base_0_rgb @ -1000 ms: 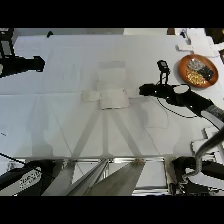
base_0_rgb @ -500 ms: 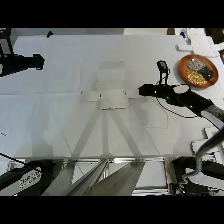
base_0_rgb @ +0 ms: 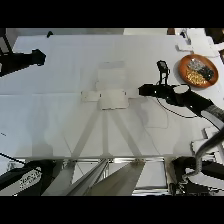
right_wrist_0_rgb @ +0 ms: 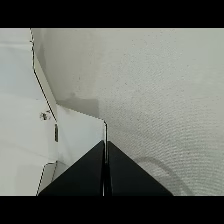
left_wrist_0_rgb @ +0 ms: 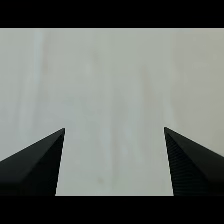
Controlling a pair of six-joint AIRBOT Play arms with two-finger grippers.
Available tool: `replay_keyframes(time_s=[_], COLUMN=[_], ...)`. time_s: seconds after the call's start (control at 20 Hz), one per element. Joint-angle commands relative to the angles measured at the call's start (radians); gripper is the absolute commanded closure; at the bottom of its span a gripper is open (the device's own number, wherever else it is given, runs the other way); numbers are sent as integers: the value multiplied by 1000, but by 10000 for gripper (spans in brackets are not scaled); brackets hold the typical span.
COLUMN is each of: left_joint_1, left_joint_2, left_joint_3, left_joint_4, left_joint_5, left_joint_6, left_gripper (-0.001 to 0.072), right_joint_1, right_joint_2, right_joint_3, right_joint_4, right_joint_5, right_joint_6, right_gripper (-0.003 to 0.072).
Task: Fold the box and place the chain.
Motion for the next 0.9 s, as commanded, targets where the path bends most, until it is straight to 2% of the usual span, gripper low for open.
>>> replay_keyframes(time_s=[0.0,0.1,0.15,0.25,0.4,0.45,0.55,0.65,0.8,0.85], left_joint_1=[-27,-65,-82,-108,-145,-159,-189,-217,-261,-272], left_joint_2=[-10,-32,-58,-145,-307,-354,-450,-555,-697,-726], left_joint_3=[1,13,37,144,343,391,469,559,701,724], left_joint_4=[-31,-31,-33,-100,-320,-388,-476,-487,-497,-513], left_joint_5=[1,-22,-66,-241,-541,-592,-621,-673,-817,-817], left_joint_6=[12,103,140,244,527,586,685,703,700,694], left_gripper=[17,17,17,17,17,17,15,13,14,14], right_joint_1=[1,1,1,1,1,1,1,1,1,1], right_joint_2=[1,1,1,1,1,1,1,1,1,1], right_joint_3=[0,0,0,0,0,0,0,0,0,0], right_joint_4=[0,0,0,0,0,0,0,0,0,0], right_joint_5=[0,0,0,0,0,0,0,0,0,0], right_joint_6=[0,0,0,0,0,0,0,0,0,0], right_gripper=[674,674,674,674,674,674,674,674,674,674])
